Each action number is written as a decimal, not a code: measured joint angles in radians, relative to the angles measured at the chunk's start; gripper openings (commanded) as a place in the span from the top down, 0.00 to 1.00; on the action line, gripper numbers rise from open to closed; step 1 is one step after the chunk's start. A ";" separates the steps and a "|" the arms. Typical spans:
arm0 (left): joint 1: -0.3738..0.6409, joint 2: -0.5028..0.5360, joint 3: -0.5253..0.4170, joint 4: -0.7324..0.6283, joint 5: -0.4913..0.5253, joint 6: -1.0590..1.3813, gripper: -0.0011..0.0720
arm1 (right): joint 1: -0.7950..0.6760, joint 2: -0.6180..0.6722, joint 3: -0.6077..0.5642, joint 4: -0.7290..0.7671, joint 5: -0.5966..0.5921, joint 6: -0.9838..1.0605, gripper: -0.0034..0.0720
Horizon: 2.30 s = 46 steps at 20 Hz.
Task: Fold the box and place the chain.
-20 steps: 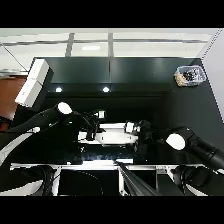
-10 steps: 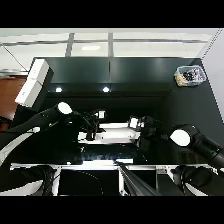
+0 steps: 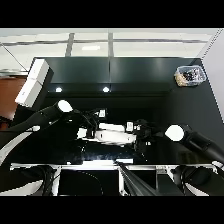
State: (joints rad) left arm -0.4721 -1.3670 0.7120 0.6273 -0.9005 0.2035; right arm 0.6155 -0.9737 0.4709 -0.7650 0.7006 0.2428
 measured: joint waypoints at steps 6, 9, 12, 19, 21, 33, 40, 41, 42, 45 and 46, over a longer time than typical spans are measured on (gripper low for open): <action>0.000 0.000 0.000 -0.006 0.000 -0.001 0.94 | -0.002 -0.100 0.000 0.028 -0.015 -0.124 0.02; 0.000 0.000 0.000 -0.007 0.001 -0.002 0.94 | -0.010 -0.118 0.000 0.035 -0.030 -0.151 0.02; 0.000 0.000 0.001 -0.010 0.002 -0.004 0.94 | -0.041 -0.125 0.000 0.037 -0.027 -0.162 0.02; 0.000 0.000 0.001 -0.008 0.001 -0.004 0.94 | -0.073 -0.128 -0.001 0.054 -0.005 -0.169 0.02; 0.000 0.000 0.001 -0.007 0.000 -0.004 0.94 | -0.074 -0.128 -0.001 0.056 -0.001 -0.169 0.02; 0.000 0.000 0.001 -0.007 0.001 -0.003 0.94 | -0.075 -0.130 -0.001 0.056 -0.006 -0.169 0.02; 0.000 0.000 0.001 -0.007 0.000 -0.002 0.94 | -0.075 -0.145 -0.001 0.053 -0.009 -0.168 0.02; 0.000 0.000 0.001 -0.007 0.001 -0.002 0.94 | -0.075 -0.149 -0.001 0.053 -0.010 -0.168 0.02; 0.000 0.000 0.001 -0.007 0.001 -0.002 0.94 | -0.075 -0.151 -0.001 0.053 -0.010 -0.168 0.02; 0.000 0.000 0.001 -0.007 0.001 -0.002 0.94 | -0.075 -0.161 -0.001 0.055 -0.023 -0.169 0.02; 0.000 0.000 0.001 -0.007 0.001 -0.002 0.94 | -0.075 -0.164 -0.001 0.056 -0.027 -0.169 0.02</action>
State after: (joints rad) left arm -0.4721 -1.3670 0.7132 0.6205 -0.8993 0.2020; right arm 0.5407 -1.1378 0.4702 -0.7090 0.6735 0.0738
